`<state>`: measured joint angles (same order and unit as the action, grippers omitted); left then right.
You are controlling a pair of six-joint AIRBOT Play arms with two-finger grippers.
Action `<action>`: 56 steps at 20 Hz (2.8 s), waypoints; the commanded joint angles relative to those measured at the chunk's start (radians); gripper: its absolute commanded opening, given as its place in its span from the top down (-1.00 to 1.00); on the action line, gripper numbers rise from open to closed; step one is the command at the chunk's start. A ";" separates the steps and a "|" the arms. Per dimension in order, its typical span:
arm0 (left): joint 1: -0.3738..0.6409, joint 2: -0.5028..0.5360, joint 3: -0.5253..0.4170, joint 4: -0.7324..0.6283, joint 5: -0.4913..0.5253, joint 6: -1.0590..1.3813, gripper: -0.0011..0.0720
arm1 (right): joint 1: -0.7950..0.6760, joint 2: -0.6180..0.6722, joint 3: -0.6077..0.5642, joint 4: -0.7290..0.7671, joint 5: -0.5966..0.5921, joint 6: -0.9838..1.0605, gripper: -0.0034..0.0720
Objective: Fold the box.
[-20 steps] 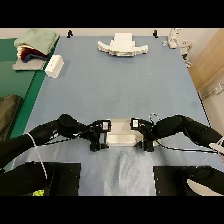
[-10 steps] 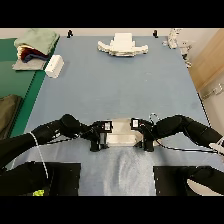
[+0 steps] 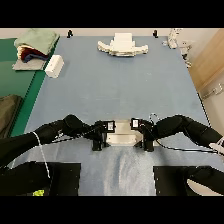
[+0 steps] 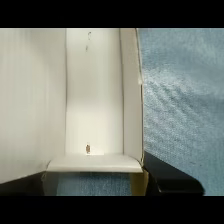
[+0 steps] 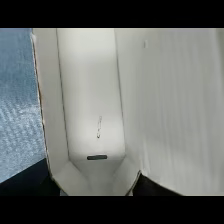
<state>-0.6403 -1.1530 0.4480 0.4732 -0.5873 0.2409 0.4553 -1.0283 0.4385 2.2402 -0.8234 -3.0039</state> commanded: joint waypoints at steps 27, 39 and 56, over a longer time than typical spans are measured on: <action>-0.002 -0.001 0.001 0.001 0.002 -0.006 -0.23 | 0.000 0.000 0.001 0.001 0.000 0.000 -0.57; -0.002 -0.001 0.001 0.000 0.002 -0.006 -0.23 | 0.000 0.039 0.001 -0.051 -0.014 0.139 -1.00; -0.002 -0.001 0.001 -0.002 0.003 -0.006 -0.23 | 0.161 0.186 0.055 0.291 0.213 1.278 0.11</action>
<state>-0.6422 -1.1534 0.4477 0.4732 -0.5850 0.2344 0.5571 -0.7704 0.4751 2.4374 -0.8745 -1.8389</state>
